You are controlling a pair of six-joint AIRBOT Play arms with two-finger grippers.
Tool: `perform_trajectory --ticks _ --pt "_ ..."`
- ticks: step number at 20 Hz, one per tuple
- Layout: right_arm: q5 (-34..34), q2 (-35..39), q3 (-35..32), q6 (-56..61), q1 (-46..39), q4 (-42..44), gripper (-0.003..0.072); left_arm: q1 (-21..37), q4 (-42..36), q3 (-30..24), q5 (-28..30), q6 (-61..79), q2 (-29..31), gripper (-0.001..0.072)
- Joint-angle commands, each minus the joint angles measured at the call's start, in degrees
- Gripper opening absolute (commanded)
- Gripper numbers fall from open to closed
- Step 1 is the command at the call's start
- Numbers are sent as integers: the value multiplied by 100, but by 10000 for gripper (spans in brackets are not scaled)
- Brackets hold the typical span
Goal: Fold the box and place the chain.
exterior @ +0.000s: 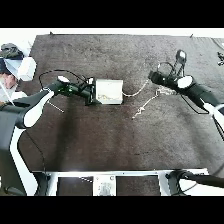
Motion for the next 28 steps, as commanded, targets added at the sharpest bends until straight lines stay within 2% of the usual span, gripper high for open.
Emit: perform_trajectory --ticks 1,4,8,11,17,20,21,22,26,28 --pt "-192 1003 7 -190 789 0 -11 7 2 -2 2 2 0 347" --pt "-765 1532 107 -444 1613 -22 -12 7 2 -2 2 0 0 347" --pt "-887 1469 623 -439 2446 -234 -13 7 2 -2 2 0 0 347" --pt "-903 1174 767 -407 2684 -378 -12 7 2 -2 2 2 0 347" --pt "-463 433 734 -258 2728 -361 -12 7 2 -2 2 2 0 347" --pt "-9 101 726 -236 2710 -439 -8 7 2 -2 2 2 0 347" --pt "223 55 726 -240 2653 -730 195 7 2 -2 2 0 0 347" --pt "494 55 723 -223 2549 -1008 366 7 2 -2 2 0 0 347" --pt "1768 127 702 -63 1456 -1528 377 7 2 -2 2 2 0 347" --pt "2159 74 654 42 741 -1864 377 7 2 -2 4 2 0 347"
